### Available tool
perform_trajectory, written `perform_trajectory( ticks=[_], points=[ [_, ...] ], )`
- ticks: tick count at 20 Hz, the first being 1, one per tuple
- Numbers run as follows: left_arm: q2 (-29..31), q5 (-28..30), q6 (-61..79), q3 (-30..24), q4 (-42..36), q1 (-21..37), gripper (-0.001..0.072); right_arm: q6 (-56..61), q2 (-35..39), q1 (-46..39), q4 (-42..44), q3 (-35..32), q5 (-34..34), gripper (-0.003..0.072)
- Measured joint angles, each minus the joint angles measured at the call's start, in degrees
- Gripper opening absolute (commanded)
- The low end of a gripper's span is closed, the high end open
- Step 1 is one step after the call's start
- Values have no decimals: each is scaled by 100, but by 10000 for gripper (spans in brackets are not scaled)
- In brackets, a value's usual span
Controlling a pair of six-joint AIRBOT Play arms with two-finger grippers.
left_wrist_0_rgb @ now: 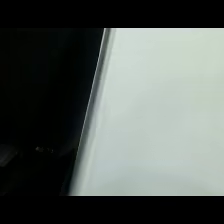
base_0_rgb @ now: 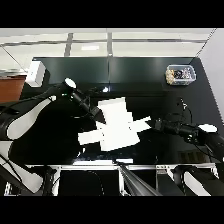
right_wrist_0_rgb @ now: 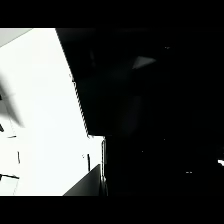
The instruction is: Fold the box and place the chain.
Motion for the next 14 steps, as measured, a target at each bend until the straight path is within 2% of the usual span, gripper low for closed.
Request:
perform_trajectory(
  ticks=[2,4,5,6,7,8,9,12,14],
  points=[
    [0,4,0,2,0,-44,218,0,0,0,0,0,-2,11],
    [0,4,2,2,2,-79,209,0,0,0,0,0,0,11],
    [0,4,2,4,7,-92,100,0,0,0,0,0,0,12],
    [0,4,4,4,11,-103,26,0,0,0,2,0,0,25],
    [0,0,26,2,13,-103,26,2,0,0,0,0,0,277],
    [0,-4,24,4,11,-103,25,2,0,0,0,0,-9,583],
    [0,7,22,7,22,-92,25,2,0,0,-28,0,-33,662],
    [42,9,22,22,26,-28,22,7,4,-68,-216,168,-31,661],
    [179,11,13,15,44,4,22,133,4,-162,-695,573,144,661]
  ],
)
